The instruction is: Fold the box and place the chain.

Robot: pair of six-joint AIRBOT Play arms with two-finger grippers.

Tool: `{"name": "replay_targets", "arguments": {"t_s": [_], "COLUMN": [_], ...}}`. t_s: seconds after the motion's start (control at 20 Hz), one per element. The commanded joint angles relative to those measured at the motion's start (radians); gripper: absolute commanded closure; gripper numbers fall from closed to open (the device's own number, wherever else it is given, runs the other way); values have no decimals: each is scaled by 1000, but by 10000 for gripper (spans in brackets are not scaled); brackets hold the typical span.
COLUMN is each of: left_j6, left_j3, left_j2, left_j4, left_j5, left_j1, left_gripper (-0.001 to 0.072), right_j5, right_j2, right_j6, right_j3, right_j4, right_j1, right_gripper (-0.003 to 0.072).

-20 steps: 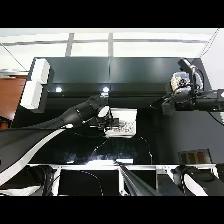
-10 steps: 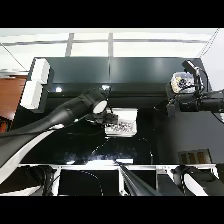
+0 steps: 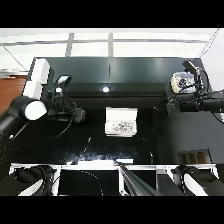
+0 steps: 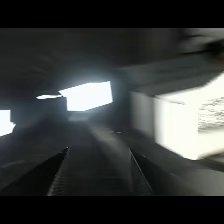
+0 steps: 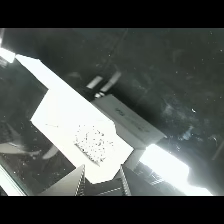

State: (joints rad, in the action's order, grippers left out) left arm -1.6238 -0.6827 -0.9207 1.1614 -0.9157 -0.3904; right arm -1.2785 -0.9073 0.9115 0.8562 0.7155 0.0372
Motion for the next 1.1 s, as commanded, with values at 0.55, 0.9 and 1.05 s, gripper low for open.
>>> {"name": "replay_targets", "arguments": {"t_s": [0.55,0.9,1.05], "left_j6": [1691,1783,1785], "left_j3": [157,45,3], "left_j2": [-153,-349,-406], "left_j4": [-600,-602,-599], "left_j5": [26,-49,-58], "left_j1": [104,42,23], "left_gripper": [-5,-3,-3], "right_j5": [2,55,55], "right_j2": [1,1,1], "right_j6": [80,71,68], "right_j3": [0,0,0], "right_j4": [3,5,24], "right_j1": [0,0,-1], "right_gripper": [415,415,415]}}
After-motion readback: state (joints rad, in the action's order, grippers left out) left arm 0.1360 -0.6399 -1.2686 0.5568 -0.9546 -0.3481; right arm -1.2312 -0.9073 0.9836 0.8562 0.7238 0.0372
